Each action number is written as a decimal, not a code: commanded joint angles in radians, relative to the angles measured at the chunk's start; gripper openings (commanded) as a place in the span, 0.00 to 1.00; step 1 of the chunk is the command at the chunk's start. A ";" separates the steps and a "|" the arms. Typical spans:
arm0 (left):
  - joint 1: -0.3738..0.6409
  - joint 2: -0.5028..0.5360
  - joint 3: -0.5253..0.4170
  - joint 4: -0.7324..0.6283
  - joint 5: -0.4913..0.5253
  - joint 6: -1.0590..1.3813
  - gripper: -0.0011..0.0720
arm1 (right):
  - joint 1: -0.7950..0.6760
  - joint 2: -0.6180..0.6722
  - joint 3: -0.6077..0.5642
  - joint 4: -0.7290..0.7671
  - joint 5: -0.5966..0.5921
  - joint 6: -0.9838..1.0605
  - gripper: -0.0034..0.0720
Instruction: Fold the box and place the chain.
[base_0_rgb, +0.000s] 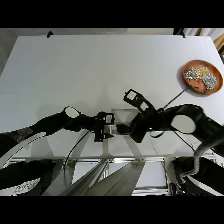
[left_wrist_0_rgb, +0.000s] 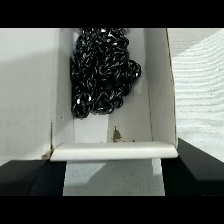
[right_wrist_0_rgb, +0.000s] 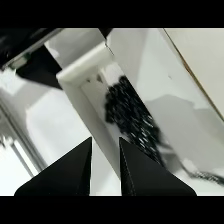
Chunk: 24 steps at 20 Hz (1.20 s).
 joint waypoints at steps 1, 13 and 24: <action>0.000 0.001 0.000 0.000 0.000 0.000 0.06 | -0.048 0.173 0.008 -0.202 0.187 -0.018 0.28; 0.000 0.001 0.000 0.000 0.000 0.000 0.06 | -0.260 0.109 -0.375 0.000 -0.100 -0.865 0.74; 0.000 0.001 0.000 0.000 0.000 0.000 0.06 | -0.260 -0.106 -0.378 0.209 -0.308 -1.091 0.70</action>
